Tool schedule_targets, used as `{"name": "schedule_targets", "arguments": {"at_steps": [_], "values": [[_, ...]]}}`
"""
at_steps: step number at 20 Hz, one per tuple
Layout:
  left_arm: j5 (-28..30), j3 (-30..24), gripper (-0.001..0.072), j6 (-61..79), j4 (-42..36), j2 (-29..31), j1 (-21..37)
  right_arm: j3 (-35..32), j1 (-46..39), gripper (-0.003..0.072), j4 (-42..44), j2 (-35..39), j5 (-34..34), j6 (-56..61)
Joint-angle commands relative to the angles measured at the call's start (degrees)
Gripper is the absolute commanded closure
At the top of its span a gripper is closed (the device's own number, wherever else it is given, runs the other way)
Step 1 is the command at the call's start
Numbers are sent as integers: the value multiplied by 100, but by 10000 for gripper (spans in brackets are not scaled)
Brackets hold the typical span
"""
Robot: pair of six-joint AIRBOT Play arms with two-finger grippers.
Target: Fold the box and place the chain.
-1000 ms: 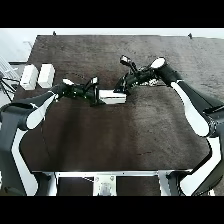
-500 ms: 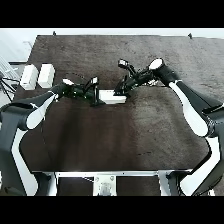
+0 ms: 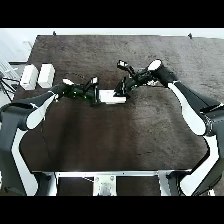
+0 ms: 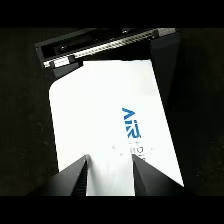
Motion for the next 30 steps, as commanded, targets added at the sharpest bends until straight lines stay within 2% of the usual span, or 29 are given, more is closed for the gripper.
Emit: {"name": "schedule_targets", "arguments": {"at_steps": [1,6,7,8,9,10,15,18,20,26,30], "values": [[0,-2,243,2,0,4,2,105,2,347,0,-4,-140,0],[0,-2,243,2,0,4,2,229,4,354,2,-4,-127,-2],[0,-2,243,2,0,4,2,227,4,407,2,-4,26,-7],[0,-2,243,2,0,4,2,227,4,411,2,-7,245,-96],[0,-2,243,2,0,4,2,227,2,391,2,-7,415,-149],[0,-2,243,2,0,4,2,227,2,314,4,-7,463,-149],[0,-2,244,2,0,4,2,225,87,311,-4,-48,470,-151],[0,-2,244,2,0,4,2,225,122,307,-44,-155,144,-153],[0,-2,243,2,0,4,2,225,133,228,-72,-188,15,-208],[0,-2,243,2,0,4,2,227,149,229,-299,-190,9,-636],[0,-2,244,2,0,4,2,227,170,228,-302,-190,-229,-669]]}}
